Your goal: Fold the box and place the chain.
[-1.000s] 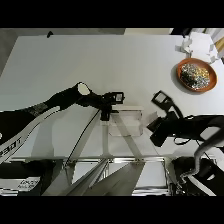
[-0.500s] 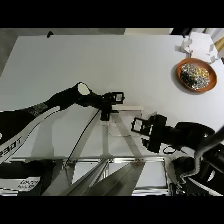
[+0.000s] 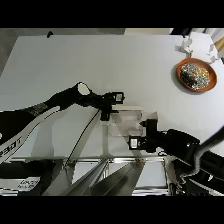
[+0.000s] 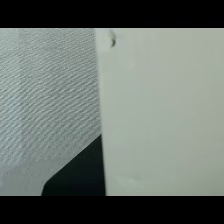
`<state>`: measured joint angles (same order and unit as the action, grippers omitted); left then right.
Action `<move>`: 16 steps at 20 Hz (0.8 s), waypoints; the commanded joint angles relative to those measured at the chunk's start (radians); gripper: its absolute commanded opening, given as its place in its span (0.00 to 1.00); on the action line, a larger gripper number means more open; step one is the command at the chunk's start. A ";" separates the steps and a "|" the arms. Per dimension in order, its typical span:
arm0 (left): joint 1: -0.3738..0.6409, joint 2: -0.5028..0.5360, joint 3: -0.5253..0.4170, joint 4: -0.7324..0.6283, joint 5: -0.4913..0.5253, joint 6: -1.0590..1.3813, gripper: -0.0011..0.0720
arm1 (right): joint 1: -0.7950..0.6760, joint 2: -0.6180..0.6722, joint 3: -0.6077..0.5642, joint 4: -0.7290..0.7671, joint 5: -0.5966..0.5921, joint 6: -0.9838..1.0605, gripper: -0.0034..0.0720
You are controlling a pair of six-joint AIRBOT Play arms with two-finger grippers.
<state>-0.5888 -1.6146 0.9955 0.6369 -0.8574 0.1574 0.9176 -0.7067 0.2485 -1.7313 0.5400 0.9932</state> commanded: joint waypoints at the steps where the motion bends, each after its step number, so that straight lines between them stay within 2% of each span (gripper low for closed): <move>1: -0.001 -0.001 0.000 0.000 0.000 0.000 0.03 | 0.003 -0.035 -0.024 -0.010 -0.086 -0.008 0.97; 8: -0.001 -0.001 0.000 0.000 0.000 0.000 0.03 | 0.004 -0.060 -0.048 0.032 -0.163 0.005 0.97; 16: -0.001 -0.001 0.000 0.000 0.000 0.000 0.03 | 0.022 -0.060 -0.056 0.034 -0.170 0.004 0.95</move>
<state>-0.5888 -1.6146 0.9955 0.6369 -0.8577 0.1570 0.9417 -0.7662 0.1936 -1.6939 0.3779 0.9966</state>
